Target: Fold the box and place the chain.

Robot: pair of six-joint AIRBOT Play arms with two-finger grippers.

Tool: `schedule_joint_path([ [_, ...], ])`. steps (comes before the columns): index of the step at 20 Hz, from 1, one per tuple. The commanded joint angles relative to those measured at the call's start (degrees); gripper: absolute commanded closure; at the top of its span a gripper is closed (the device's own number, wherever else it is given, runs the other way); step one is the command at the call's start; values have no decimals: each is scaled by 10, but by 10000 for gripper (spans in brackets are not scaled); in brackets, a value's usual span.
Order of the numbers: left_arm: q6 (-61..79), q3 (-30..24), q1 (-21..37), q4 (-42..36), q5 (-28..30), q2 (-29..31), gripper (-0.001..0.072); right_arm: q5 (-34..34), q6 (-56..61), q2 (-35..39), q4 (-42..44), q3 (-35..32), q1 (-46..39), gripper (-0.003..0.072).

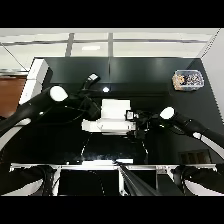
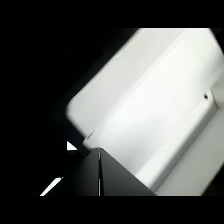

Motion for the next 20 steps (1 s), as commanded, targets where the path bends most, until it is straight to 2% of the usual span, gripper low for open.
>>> schedule_joint_path([
  [1, -12, -59, 21, 50, -2, 104, 680, 0, 0, 0, 0, 0, 0, 502],
  [3, 18, -108, 28, 27, -6, 135, 680, 0, 0, 0, 0, 0, 0, 501],
  [4, 64, -114, 19, 29, -35, 131, 671, 0, 0, 0, 0, 0, 0, 501],
  [5, 101, -114, 8, 44, -52, 123, 495, 0, 0, 0, 0, 0, 0, 502],
  [6, 131, -115, -2, 61, -50, 115, 220, 0, 0, 0, 0, 0, 0, 502],
  [7, 159, -115, -11, 76, -31, 105, -11, 0, 0, 0, 0, 0, 0, 501],
  [11, 237, -115, -19, 84, 65, 63, 14, 0, 0, 0, 0, 0, 0, 502],
  [17, 282, -115, -20, 82, 22, 51, 18, 0, 0, 0, 0, 0, 0, 501],
  [20, 291, -115, -37, 65, 21, 41, 19, -1, 0, 0, 0, 0, 0, 501],
])
